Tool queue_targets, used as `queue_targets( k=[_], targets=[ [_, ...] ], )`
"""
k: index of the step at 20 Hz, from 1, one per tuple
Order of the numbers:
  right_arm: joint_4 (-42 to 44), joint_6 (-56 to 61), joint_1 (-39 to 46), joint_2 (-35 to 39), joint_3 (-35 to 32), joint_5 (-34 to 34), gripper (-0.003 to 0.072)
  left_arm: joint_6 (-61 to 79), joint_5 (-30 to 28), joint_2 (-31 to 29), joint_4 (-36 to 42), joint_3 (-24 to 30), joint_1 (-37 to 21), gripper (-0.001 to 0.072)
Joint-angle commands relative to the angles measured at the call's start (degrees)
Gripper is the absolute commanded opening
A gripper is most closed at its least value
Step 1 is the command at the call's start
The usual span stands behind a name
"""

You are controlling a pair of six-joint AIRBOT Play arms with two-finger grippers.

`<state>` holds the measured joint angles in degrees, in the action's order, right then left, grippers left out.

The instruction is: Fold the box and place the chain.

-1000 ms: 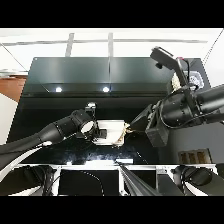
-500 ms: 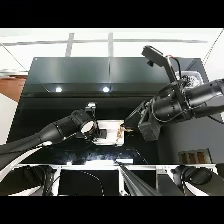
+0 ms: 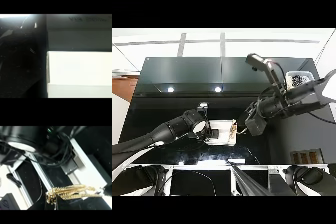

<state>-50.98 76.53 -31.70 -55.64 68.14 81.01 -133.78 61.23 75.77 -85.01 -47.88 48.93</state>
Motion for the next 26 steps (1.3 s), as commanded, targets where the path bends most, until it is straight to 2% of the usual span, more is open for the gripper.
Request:
queue_targets(
  k=[1, 5, 10, 11, 12, 13, 16, 19, 22, 23, 26],
  targets=[
    [1.18, 0.15, -1.25, -0.28, -4.76, -1.25, 0.0043, 0.02, 0.17, 0.04, 0.00, 0.02, -0.02, 0.0031],
    [1.64, 0.15, -5.75, -2.34, -10.54, -7.93, 0.0043, 0.02, 0.35, 0.04, 0.00, 0.02, -0.02, 0.0031],
    [0.85, 0.13, -6.73, -7.08, -11.32, -12.35, 0.0045, 0.02, 0.44, 0.02, 0.09, 0.02, -0.02, 0.0032],
    [-0.17, 0.15, -6.56, -7.17, -11.32, -12.41, 0.0112, 0.02, 0.48, 0.02, 0.07, 0.02, -0.02, 0.0031],
    [-1.20, 0.15, -5.81, -7.10, -11.28, -11.69, 0.0394, 0.00, 0.48, 0.02, 0.04, 0.02, -0.04, 0.0031],
    [-2.34, 0.11, -4.37, -6.99, -11.26, -10.40, 0.0512, 0.00, 0.46, 0.04, 0.04, 0.02, -0.04, 0.0031],
    [-8.66, -0.37, 5.22, -4.04, -11.15, -5.62, 0.0510, 0.02, 0.50, 0.02, 0.04, 0.02, -0.04, 0.0031],
    [-18.01, -0.48, 18.40, -0.57, -11.43, -6.45, 0.0510, 0.02, 0.37, 0.04, 0.02, 0.02, -0.04, 0.0032],
    [-22.21, 4.55, 29.42, -0.55, -17.57, -18.56, 0.0525, 0.00, 0.35, 0.04, 0.07, 0.02, -0.04, 0.0031],
    [-22.88, 6.03, 31.67, -0.81, -20.76, -23.54, 0.0720, 0.00, 0.39, 0.04, 0.04, 0.02, -0.04, 0.0031],
    [-25.53, 13.42, 35.21, -4.42, -25.92, -37.51, 0.0720, 0.00, 0.37, 0.04, 0.04, 0.02, -0.04, 0.0031]
  ],
)
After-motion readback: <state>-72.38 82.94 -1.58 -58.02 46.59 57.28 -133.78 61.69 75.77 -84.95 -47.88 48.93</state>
